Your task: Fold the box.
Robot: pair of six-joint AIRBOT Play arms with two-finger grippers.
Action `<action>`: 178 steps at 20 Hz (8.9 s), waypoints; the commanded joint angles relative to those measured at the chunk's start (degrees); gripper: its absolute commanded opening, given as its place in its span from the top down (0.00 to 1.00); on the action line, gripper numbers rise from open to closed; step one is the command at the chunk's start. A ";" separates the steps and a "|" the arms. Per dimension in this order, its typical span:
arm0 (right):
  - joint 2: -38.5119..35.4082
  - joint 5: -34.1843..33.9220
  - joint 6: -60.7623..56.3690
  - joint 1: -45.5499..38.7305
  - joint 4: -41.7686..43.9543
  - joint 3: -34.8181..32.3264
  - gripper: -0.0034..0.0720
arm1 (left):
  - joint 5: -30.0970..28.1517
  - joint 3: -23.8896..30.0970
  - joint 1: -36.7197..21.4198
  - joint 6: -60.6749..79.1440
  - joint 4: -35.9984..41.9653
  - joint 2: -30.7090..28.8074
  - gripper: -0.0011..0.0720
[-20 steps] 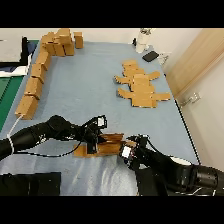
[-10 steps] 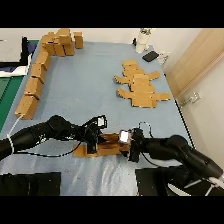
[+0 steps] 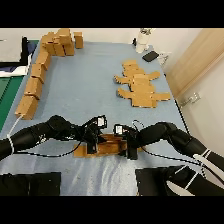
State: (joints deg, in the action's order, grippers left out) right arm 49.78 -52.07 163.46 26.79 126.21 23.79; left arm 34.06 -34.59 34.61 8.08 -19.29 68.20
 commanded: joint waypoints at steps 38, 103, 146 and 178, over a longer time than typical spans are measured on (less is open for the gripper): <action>5.49 1.57 6.10 -0.35 0.09 -0.81 0.35 | -0.74 0.00 0.04 -0.17 1.53 0.02 0.97; 3.41 2.12 5.44 -0.35 0.11 -0.83 0.27 | -3.02 -2.29 -5.18 -63.54 -0.50 4.66 0.97; 3.72 6.36 5.44 -0.26 -0.02 -2.43 0.33 | 15.89 14.62 -18.38 -22.49 -16.87 -30.73 0.08; 3.72 6.34 5.44 -0.26 -0.20 -2.43 0.33 | -4.98 15.39 -2.43 17.03 12.90 -10.08 0.92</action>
State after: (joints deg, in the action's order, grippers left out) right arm 53.52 -45.76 168.90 26.55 125.99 21.32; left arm 29.23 -18.48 32.18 24.45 -6.42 57.49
